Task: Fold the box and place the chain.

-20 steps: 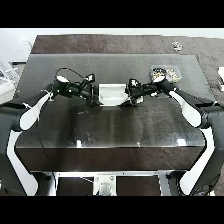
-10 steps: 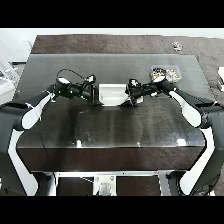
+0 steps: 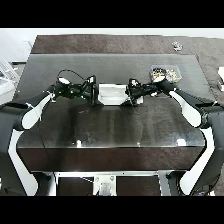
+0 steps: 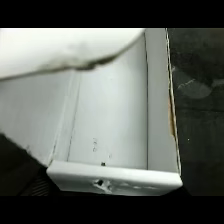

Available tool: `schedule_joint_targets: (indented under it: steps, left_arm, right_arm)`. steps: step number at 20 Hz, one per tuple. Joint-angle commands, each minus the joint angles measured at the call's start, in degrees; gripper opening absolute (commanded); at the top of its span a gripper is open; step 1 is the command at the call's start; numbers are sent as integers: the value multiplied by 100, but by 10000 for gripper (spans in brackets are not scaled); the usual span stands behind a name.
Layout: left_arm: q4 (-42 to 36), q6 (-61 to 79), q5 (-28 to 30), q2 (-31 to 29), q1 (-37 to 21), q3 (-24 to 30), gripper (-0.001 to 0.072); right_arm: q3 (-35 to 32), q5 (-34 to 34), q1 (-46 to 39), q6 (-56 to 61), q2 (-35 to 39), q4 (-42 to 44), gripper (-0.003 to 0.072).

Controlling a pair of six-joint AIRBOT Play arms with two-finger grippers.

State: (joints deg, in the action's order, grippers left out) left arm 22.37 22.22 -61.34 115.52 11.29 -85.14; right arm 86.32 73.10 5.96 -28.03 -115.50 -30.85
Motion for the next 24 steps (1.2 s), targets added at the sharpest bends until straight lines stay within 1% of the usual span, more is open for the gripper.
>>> schedule_joint_targets:
  steps: [1,6,8,10,11,24]
  left_arm:
    - [87,74,33,0,-7,-2,711]
    - [127,127,63,0,-7,-4,709]
    - [127,223,50,0,-7,-4,514]
    - [125,361,44,-2,-7,-4,383]
    - [111,380,-9,-2,-7,-4,351]
    - [90,374,96,-7,35,-4,352]
  right_arm:
    - [0,0,2,0,-2,-4,581]
    - [0,0,2,0,-2,-4,581]
    - [0,0,2,0,-2,-4,581]
    - [0,0,2,0,-2,-4,581]
    - [0,0,2,0,-2,-4,581]
    - [-13,-17,-44,-2,22,59,581]
